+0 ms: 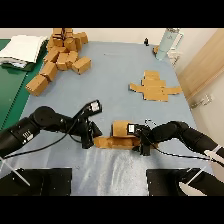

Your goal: Fold the box.

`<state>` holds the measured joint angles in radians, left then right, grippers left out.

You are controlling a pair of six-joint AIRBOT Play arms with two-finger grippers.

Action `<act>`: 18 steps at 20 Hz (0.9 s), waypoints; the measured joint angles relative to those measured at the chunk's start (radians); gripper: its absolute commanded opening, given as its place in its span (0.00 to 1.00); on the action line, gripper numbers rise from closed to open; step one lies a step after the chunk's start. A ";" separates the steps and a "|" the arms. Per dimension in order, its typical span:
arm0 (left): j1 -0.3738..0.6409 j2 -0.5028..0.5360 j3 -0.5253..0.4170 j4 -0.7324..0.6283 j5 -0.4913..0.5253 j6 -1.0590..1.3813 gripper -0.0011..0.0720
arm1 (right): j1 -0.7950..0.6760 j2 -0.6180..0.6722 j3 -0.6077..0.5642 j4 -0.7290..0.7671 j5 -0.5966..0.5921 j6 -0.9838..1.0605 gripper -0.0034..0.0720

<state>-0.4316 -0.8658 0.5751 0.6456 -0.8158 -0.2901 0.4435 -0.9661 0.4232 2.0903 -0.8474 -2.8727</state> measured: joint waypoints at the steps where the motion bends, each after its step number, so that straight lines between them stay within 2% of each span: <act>1: -0.007 -0.002 -0.024 -0.003 0.020 0.066 0.97 | 0.000 0.000 0.000 0.000 0.000 0.000 0.71; 3: -0.016 -0.020 -0.071 -0.024 0.050 0.174 0.97 | 0.000 0.000 0.000 0.000 0.000 0.000 0.71; 5: -0.036 -0.050 -0.103 -0.046 0.084 0.258 0.90 | 0.000 0.000 0.000 0.000 0.000 0.000 0.71; 6: -0.053 -0.066 -0.113 -0.058 0.107 0.289 0.90 | 0.000 0.000 0.000 0.000 0.000 0.000 0.71; 13: -0.149 -0.164 -0.101 -0.136 0.219 0.369 0.87 | 0.000 0.000 0.000 -0.001 0.000 0.000 0.71; 14: -0.154 -0.180 -0.090 -0.148 0.224 0.370 0.58 | 0.000 0.000 0.000 -0.001 0.000 0.000 0.71; 15: -0.158 -0.195 -0.077 -0.156 0.227 0.373 0.33 | 0.000 0.000 0.000 -0.002 0.000 0.000 0.71; 18: -0.169 -0.242 -0.043 -0.169 0.228 0.375 0.31 | 0.000 0.000 0.000 -0.003 0.000 0.000 0.71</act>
<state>-0.6003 -1.1080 0.5320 0.4767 -0.5877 0.0849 0.4435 -0.9661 0.4229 2.0869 -0.8471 -2.8731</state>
